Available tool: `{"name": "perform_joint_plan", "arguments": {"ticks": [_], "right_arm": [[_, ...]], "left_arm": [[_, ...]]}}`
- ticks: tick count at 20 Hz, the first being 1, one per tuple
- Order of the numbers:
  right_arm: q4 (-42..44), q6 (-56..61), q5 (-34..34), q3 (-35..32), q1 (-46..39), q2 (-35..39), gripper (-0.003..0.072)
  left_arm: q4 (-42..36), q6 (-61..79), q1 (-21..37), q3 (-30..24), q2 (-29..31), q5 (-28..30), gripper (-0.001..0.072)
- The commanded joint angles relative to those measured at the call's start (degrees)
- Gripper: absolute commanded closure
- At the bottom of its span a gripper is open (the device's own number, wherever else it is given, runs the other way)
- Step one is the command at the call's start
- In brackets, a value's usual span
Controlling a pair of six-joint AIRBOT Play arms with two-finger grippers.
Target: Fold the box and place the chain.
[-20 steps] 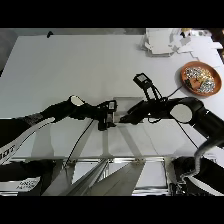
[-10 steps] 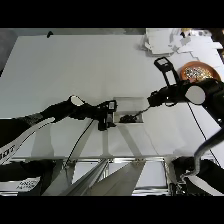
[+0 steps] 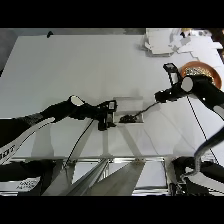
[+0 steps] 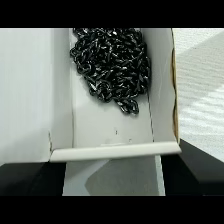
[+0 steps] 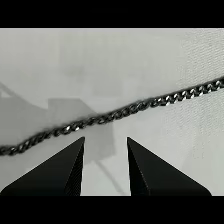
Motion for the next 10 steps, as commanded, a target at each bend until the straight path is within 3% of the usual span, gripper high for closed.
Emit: {"name": "perform_joint_plan", "arguments": {"ticks": [1,10], "right_arm": [[-0.61,0.13,-2.34,0.04,-1.57,-3.87,0.0383],[-1.07,0.11,-5.07,0.04,-1.57,-6.05,0.0389]], "left_arm": [[0.02,0.00,0.02,-0.04,0.04,0.02,0.0559],[0.02,0.00,0.02,-0.04,0.04,0.00,0.0559]]}}
